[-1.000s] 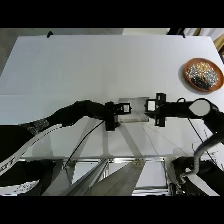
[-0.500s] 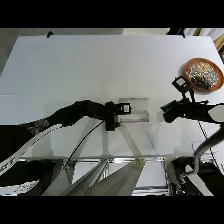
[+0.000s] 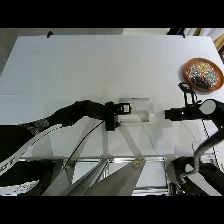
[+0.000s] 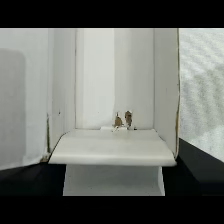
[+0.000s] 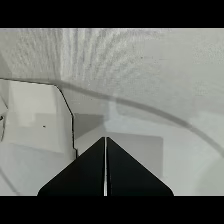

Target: Fold the box and place the chain.

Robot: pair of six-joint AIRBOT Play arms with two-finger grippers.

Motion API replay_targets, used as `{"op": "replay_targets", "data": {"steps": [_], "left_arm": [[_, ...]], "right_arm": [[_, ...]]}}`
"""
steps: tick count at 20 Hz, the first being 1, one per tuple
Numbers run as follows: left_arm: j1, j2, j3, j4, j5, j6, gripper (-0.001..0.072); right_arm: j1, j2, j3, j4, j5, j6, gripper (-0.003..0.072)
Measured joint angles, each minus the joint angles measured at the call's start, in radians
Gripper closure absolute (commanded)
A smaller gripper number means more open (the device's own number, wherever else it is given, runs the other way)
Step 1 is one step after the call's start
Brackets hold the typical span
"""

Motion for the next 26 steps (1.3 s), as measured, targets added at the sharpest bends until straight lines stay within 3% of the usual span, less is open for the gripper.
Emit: {"op": "replay_targets", "data": {"steps": [7, 15, 16, 19, 24, 26], "left_arm": [[0.000, 0.000, 0.000, 0.000, 0.000, 0.000, 0.0557], [0.000, 0.000, 0.000, 0.000, 0.000, 0.000, 0.0557], [0.000, 0.000, 0.000, 0.000, 0.000, 0.000, 0.0557], [0.000, 0.000, 0.000, 0.000, 0.000, 0.000, 0.0557], [0.000, 0.000, 0.000, 0.000, 0.000, 0.000, 0.0557], [0.000, 0.000, 0.000, 0.000, 0.000, 0.000, 0.0557]], "right_arm": [[-0.001, -0.111, 0.000, 0.195, 0.013, -0.132, 0.0677], [0.045, -0.149, 0.000, 0.307, 0.039, -0.225, 0.0674], [0.051, -0.148, 0.000, 0.313, 0.043, -0.232, 0.0663], [0.060, -0.130, 0.001, 0.321, 0.053, -0.243, 0.0488], [0.064, -0.068, 0.002, 0.344, 0.068, -0.248, 0.0484], [0.064, -0.053, 0.002, 0.353, 0.077, -0.249, 0.0435]]}}
